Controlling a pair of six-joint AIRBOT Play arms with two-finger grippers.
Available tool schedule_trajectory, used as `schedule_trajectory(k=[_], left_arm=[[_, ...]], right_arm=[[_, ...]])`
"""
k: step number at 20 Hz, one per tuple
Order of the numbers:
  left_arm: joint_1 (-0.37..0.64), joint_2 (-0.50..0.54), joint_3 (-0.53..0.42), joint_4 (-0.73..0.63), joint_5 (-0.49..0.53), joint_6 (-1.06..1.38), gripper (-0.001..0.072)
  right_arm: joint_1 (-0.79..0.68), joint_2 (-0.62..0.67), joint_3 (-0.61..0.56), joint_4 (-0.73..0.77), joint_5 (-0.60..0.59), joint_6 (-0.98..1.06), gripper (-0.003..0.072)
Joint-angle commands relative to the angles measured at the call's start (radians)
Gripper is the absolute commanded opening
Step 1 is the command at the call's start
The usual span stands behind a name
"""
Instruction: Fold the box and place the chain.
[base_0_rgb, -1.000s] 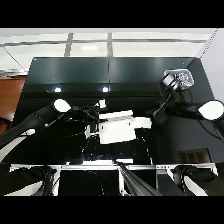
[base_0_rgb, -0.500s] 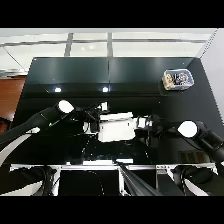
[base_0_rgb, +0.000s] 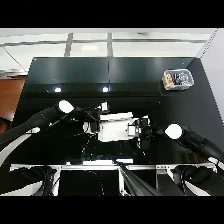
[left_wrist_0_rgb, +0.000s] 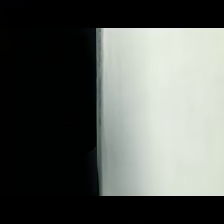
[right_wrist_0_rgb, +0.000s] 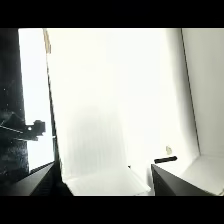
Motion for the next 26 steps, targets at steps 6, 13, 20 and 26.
schedule_trajectory(k=[6, 13, 20, 26], left_arm=[[0.0, 0.0, 0.0, 0.001, -0.002, 0.0, 0.0028], [0.0, 0.001, 0.0, 0.084, -0.105, 0.024, 0.0028], [0.0, 0.001, 0.0, 0.079, -0.102, 0.03, 0.0028], [0.0, 0.001, 0.0, 0.074, -0.102, 0.029, 0.0028]], right_arm=[[-0.118, -0.02, 0.13, 0.035, 0.111, -0.078, 0.0709], [-0.135, -0.02, 0.14, 0.042, 0.099, -0.093, 0.0709], [-0.135, -0.052, 0.137, 0.103, 0.147, -0.08, 0.0708], [-0.135, -0.154, 0.13, 0.299, 0.175, -0.334, 0.0708]])
